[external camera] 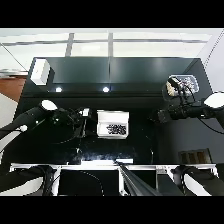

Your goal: Fold the box and place the chain.

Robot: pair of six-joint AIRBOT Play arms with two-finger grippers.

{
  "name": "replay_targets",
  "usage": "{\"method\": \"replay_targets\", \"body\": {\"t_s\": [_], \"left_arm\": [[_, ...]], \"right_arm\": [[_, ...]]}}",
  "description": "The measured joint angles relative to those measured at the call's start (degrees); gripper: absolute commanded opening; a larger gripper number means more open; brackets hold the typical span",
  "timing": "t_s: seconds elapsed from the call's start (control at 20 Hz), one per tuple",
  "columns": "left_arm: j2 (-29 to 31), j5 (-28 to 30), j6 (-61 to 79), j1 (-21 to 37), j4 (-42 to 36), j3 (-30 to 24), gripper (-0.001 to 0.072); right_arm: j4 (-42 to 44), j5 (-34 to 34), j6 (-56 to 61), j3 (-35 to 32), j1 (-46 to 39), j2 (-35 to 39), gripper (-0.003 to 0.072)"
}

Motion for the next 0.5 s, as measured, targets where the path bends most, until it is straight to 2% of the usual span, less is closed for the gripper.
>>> {"method": "replay_targets", "body": {"t_s": [0.5], "left_arm": [[-0.3, 3.7, -3.8, -3.0, 0.1, 0.2, 0.0715]], "right_arm": [[0.0, -0.2, 0.0, 0.0, 0.0, 0.0, 0.0612]]}}
